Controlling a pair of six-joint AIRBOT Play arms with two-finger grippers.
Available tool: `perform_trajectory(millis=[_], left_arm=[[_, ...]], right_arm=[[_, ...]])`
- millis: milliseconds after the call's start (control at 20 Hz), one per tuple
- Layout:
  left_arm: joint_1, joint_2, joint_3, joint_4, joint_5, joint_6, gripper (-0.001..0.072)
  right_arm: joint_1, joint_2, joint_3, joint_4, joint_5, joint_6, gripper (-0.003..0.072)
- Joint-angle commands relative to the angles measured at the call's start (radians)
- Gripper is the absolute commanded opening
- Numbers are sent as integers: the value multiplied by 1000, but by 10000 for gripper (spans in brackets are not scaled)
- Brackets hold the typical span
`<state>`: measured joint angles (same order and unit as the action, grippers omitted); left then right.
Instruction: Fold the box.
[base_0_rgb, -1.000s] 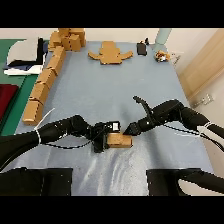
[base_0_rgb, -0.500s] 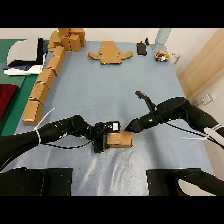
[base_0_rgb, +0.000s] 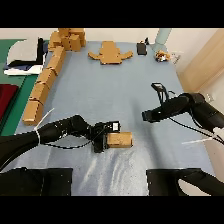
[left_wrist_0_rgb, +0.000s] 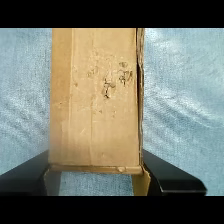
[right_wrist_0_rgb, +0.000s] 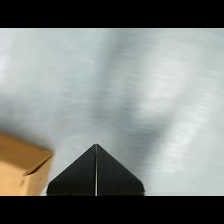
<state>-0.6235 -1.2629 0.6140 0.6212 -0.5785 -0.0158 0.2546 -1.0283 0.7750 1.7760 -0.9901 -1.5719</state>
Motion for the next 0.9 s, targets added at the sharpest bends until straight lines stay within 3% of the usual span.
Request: perform_trajectory(millis=[0,100,400,650,850], left_arm=[[0,1,0,-1,3,0,454],[3,4,8,-1,-2,-22,454],[48,101,76,53,9,-394,454],[315,66,248,264,29,-770,454],[539,-143,504,435,-39,-965,454]], right_arm=[[1,3,6,-163,26,195,5],[1,3,5,-129,6,195,5],[1,3,5,-130,6,195,5],[1,3,5,-130,6,195,5],[1,3,5,-130,6,195,5]])
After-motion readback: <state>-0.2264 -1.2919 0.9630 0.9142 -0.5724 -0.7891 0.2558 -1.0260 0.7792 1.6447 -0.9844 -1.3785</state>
